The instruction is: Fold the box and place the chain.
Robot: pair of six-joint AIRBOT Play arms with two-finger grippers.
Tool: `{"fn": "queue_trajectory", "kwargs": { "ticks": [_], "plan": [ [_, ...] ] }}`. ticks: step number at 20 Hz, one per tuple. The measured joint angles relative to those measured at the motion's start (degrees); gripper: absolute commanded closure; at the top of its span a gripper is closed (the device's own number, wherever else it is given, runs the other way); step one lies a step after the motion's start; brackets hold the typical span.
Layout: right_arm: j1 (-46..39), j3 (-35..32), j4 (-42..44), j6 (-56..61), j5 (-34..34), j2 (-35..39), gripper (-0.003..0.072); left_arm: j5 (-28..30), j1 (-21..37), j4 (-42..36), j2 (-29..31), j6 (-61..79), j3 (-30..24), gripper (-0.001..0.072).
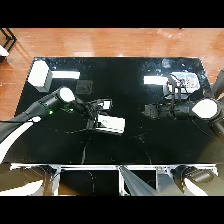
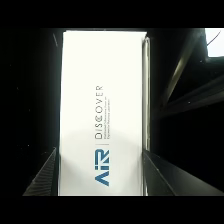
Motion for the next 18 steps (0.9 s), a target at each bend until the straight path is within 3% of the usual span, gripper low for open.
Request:
{"fn": "queue_trajectory", "kwargs": {
  "ticks": [12, 13, 15, 18],
  "plan": [
    [0.0, 0.0, 0.0, 0.0, -0.52, 0.0, 0.0666, 1.9, -1.01, 0.22, -0.48, -1.95, 0.0, 0.0079],
    [0.0, 0.0, 0.0, 0.0, -0.59, 0.0, 0.0665, 2.08, -1.11, 0.24, -0.5, -2.71, 0.0, 0.0111],
    [0.0, 0.0, 0.0, 0.0, -0.7, 0.0, 0.0665, 2.47, -1.25, 0.5, -0.48, -4.61, 0.02, 0.0258],
    [0.0, 0.0, 0.0, 0.0, -0.94, 0.0, 0.0665, 2.8, -1.31, 2.58, -0.48, -9.9, 0.28, 0.0292]
  ]
}}
